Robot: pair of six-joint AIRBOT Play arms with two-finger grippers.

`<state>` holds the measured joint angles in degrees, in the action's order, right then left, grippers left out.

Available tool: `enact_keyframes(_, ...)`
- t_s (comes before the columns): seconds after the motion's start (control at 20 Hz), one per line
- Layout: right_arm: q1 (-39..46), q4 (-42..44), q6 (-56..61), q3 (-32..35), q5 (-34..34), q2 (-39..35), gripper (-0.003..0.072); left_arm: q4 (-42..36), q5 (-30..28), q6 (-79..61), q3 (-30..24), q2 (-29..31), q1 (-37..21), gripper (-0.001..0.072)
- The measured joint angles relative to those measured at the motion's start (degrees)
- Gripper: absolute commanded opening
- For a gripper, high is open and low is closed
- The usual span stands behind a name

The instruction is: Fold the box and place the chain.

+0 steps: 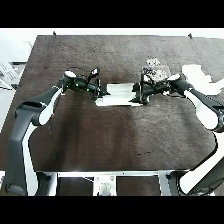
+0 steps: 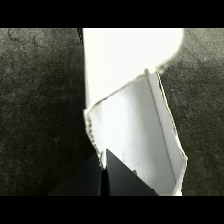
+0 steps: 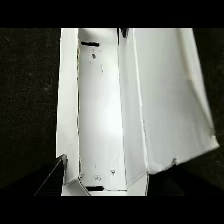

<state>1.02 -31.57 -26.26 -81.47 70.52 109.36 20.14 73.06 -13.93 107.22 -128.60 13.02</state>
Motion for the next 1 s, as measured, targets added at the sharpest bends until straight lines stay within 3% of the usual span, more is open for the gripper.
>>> enact_keyframes(0.65, 0.9, -0.4, -0.2, -3.5, 4.5, 3.4, 0.0639, 0.0, 0.0, 0.0, 0.0, 0.0, 0.0, 0.0022)
enact_keyframes(0.7, 0.9, -0.4, 0.0, -3.5, 4.9, 3.4, 0.0645, 0.0, 0.0, 0.0, 0.0, 0.0, 0.0, 0.0022)
enact_keyframes(0.75, 0.9, -0.5, 0.0, -3.5, 5.5, 3.4, 0.0720, 0.0, 0.0, 0.0, 0.0, 0.0, 0.0, 0.0022)
enact_keyframes(1.0, 0.9, -0.6, -2.1, -3.5, 7.7, 3.5, 0.0720, 0.0, 0.0, 0.0, 0.0, 0.0, 0.0, 0.0022)
